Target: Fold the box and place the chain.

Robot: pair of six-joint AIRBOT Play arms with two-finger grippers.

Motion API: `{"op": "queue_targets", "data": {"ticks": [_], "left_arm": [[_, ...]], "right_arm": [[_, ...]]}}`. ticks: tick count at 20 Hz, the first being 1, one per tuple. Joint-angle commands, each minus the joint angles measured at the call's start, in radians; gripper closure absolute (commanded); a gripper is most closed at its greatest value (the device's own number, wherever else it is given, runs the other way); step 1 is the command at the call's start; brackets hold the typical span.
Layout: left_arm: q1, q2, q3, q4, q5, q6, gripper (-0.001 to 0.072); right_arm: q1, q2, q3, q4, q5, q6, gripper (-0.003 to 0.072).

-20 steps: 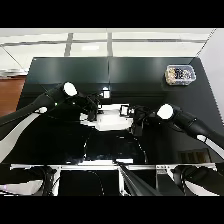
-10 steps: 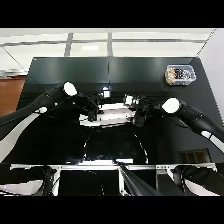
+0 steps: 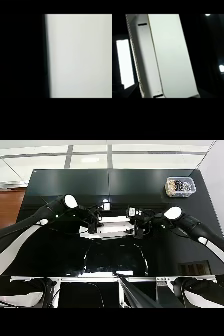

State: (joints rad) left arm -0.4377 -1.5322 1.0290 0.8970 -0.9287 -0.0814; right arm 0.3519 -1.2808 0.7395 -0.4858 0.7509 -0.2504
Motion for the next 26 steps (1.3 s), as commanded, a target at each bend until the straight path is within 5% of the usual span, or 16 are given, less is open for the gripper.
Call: {"op": "queue_targets", "data": {"ticks": [1, 26], "left_arm": [[0.0, -0.009, 0.0, 0.0, 0.001, 0.0, 0.0683], [0.0, -0.009, 0.0, 0.003, 0.001, 0.0, 0.0683]], "right_arm": [[-0.003, -0.058, 0.0, 0.066, 0.037, -0.058, -0.0033], [0.003, -0.142, 0.0, -0.027, -0.003, -0.053, -0.0032]]}}
